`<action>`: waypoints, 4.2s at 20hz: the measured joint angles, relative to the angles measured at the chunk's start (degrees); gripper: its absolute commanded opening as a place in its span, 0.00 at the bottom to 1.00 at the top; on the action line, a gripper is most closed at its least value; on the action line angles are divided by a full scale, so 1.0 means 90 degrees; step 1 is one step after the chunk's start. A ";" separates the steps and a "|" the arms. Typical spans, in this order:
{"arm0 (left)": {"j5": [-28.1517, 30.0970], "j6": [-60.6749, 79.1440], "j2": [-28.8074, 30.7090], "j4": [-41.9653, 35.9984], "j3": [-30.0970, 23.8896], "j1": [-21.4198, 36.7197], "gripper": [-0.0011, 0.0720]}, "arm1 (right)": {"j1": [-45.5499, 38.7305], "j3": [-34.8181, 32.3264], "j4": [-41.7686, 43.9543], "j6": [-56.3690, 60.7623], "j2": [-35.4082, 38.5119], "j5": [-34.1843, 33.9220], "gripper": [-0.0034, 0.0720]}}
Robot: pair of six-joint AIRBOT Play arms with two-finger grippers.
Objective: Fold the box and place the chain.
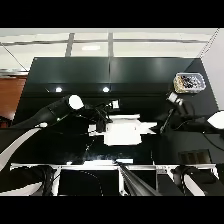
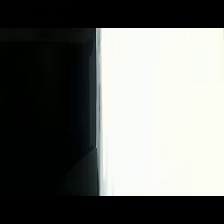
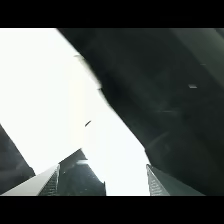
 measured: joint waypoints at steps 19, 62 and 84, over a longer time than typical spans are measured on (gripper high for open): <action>-0.0117 0.0083 -0.0287 0.0136 0.0000 -0.0029 0.06 | 0.2693 -0.1360 -0.0092 -0.1258 -0.0255 -0.2669 0.88; -0.0447 0.0080 -0.0289 0.0148 -0.0002 -0.0034 0.05 | 0.2251 -0.0833 0.1416 -0.3298 -0.1821 -0.2130 0.88; -0.0359 -0.0034 -0.0294 0.0262 -0.0017 -0.0039 0.51 | 0.2246 -0.0833 0.1103 -0.3308 -0.2188 -0.2227 0.46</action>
